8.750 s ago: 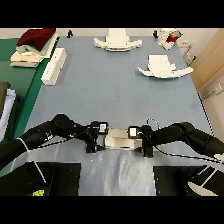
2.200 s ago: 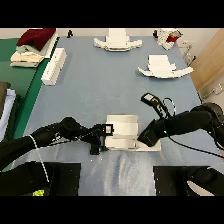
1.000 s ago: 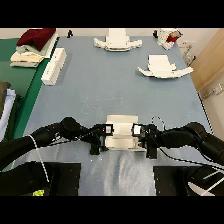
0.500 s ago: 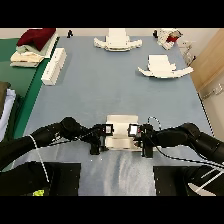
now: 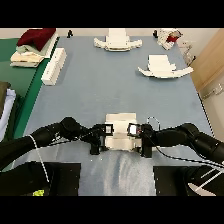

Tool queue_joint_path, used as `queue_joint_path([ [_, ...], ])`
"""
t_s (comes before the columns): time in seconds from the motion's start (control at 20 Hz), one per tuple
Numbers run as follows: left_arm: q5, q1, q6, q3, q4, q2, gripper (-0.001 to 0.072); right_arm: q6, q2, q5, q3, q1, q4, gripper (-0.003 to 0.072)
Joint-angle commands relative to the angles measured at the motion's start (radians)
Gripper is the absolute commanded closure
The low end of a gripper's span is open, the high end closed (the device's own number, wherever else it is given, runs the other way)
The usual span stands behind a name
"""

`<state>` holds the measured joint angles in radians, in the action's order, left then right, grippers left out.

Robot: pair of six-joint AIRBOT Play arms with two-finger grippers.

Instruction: Fold the box.

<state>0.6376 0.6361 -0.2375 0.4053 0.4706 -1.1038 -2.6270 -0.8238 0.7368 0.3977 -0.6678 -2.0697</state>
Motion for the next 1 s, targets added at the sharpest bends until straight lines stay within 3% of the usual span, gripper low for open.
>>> queue_joint_path([
  [0.0,0.000,0.000,-0.001,0.000,0.000,0.000,0.0263,0.000,0.001,-0.001,0.000,0.000,-0.002,0.0033],
  [0.05,0.000,0.000,-0.001,0.000,0.000,0.000,0.0264,0.005,0.004,0.017,0.001,0.001,-0.001,0.0044],
  [0.1,0.000,0.000,-0.001,0.000,0.000,0.000,0.0263,0.039,0.009,0.055,0.005,0.002,0.029,0.0131],
  [0.15,0.000,0.000,-0.001,0.000,0.000,0.000,0.0263,0.114,0.016,0.118,0.017,0.002,0.091,0.0284],
  [0.2,0.000,0.000,-0.001,0.000,0.000,0.000,0.0264,0.240,0.022,0.174,0.035,0.002,0.166,0.0294],
  [0.25,0.000,0.000,-0.001,0.000,0.000,0.000,0.0264,0.430,0.027,0.241,0.063,0.002,0.263,0.0388],
  [0.3,0.000,0.000,-0.001,0.000,0.000,0.000,0.0263,0.606,0.032,0.315,0.093,0.002,0.359,0.0534],
  [0.4,0.000,0.000,-0.001,0.000,0.000,0.000,0.0264,0.893,0.041,0.465,0.151,0.003,0.552,0.0566],
  [0.5,0.000,0.000,-0.001,0.000,0.000,0.000,0.0264,1.152,0.055,0.567,0.183,0.034,0.737,0.0673],
  [0.55,0.000,0.000,-0.001,0.000,0.000,0.000,0.0263,1.266,0.058,0.613,0.189,0.067,0.788,0.0680],
  [0.7,0.000,0.000,-0.001,0.000,0.000,0.000,0.0263,1.405,0.047,0.702,0.188,0.257,0.700,0.0681],
  [0.95,0.000,0.000,0.000,0.000,0.000,0.000,0.0263,1.308,-0.021,0.666,0.113,0.506,0.280,0.0681],
])
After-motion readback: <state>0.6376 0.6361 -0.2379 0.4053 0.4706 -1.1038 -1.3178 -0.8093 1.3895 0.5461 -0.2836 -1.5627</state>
